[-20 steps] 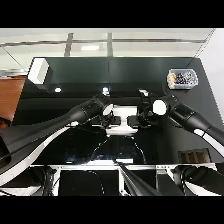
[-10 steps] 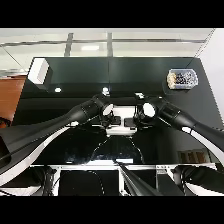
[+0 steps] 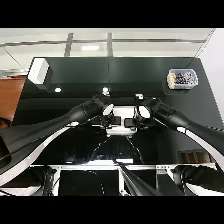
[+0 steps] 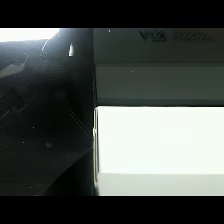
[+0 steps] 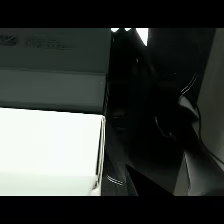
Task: Fold the box and place the chain.
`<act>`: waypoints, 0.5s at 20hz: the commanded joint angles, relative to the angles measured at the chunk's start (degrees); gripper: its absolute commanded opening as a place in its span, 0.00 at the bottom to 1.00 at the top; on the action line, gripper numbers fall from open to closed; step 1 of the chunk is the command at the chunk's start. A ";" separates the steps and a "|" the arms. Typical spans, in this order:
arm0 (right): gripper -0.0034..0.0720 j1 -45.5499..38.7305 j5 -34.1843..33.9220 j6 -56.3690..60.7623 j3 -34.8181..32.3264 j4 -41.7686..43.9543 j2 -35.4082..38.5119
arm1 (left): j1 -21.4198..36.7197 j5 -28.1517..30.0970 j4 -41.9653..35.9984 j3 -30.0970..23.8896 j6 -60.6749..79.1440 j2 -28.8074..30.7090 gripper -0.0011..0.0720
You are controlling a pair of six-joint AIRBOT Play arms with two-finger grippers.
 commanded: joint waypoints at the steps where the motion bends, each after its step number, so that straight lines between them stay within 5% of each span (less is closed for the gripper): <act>1: 0.44 0.22 -0.24 1.40 0.07 -0.46 -0.13 | -0.02 -0.09 0.04 0.00 0.04 -0.02 0.05; 2: 0.39 0.22 -0.28 1.81 0.07 -0.42 -0.13 | -0.02 -0.09 0.04 0.00 0.02 -0.02 0.05; 3: 0.07 0.22 -0.83 1.25 0.07 0.13 -0.11 | -0.02 -0.07 0.04 0.00 0.04 -0.02 0.05; 10: 0.07 0.50 -3.78 1.27 0.04 2.73 -0.11 | -0.02 -0.07 0.07 0.00 0.04 -0.02 0.05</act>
